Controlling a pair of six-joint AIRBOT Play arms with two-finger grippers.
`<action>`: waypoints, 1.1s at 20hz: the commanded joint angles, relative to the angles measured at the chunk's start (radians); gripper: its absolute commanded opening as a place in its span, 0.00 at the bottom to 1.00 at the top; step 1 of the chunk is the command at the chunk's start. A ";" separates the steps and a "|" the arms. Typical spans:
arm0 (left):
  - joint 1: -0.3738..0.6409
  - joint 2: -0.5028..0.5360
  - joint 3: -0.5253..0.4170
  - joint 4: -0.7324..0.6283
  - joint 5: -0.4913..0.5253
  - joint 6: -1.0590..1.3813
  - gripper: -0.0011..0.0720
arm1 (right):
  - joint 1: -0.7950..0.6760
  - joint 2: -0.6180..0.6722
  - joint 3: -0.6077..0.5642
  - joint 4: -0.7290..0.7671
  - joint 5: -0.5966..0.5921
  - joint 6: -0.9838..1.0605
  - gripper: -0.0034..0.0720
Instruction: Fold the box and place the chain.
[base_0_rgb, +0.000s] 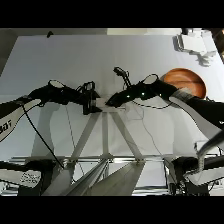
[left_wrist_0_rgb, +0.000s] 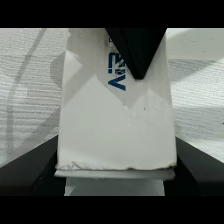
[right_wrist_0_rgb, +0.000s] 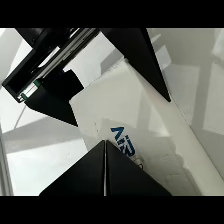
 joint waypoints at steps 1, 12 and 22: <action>0.000 0.000 0.000 -0.001 0.000 -0.001 0.53 | 0.001 -0.003 0.000 -0.035 -0.013 0.009 0.06; 0.000 0.000 0.000 -0.001 0.000 -0.001 0.53 | 0.000 0.057 0.002 -0.066 -0.037 0.010 0.06; 0.000 0.000 0.000 -0.001 -0.001 -0.002 0.53 | -0.195 0.560 0.011 -0.674 0.033 0.396 0.06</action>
